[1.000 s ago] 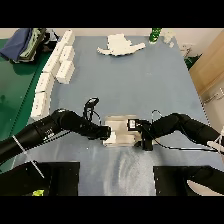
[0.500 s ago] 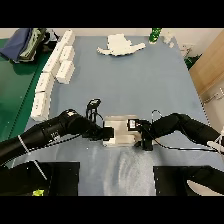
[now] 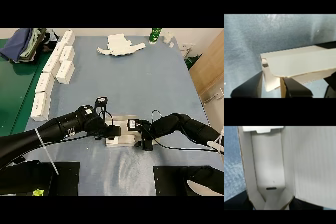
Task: Fold the box.
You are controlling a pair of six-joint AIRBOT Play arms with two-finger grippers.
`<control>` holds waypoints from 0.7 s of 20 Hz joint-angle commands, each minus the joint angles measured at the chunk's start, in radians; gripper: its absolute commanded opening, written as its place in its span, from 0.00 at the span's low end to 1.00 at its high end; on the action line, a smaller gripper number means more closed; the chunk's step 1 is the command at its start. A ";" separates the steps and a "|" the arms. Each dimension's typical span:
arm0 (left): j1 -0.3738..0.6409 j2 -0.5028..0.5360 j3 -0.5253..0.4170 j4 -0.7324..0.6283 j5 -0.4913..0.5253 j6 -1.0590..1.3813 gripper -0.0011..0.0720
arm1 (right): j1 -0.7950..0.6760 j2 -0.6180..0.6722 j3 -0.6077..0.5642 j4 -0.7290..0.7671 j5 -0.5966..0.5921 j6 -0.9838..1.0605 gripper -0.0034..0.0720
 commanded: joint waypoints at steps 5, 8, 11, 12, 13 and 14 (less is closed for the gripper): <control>-0.009 -0.019 0.018 0.013 -0.071 -0.068 0.41 | 0.000 0.001 0.001 0.000 0.000 0.000 0.72; -0.009 -0.026 0.018 0.035 -0.071 -0.100 0.41 | 0.000 0.001 0.001 0.000 0.000 0.000 0.72; -0.009 -0.057 0.024 0.035 -0.090 -0.100 0.41 | 0.000 0.001 0.001 0.000 0.000 0.000 0.72; -0.009 -0.073 0.032 0.035 -0.103 -0.099 0.41 | 0.000 0.001 0.001 0.000 0.000 0.000 0.72; -0.009 -0.088 0.043 0.035 -0.113 -0.099 0.41 | 0.000 0.001 0.001 0.000 0.000 0.000 0.72; -0.009 -0.100 0.052 0.037 -0.117 -0.099 0.40 | 0.000 0.001 0.001 0.000 0.000 0.000 0.72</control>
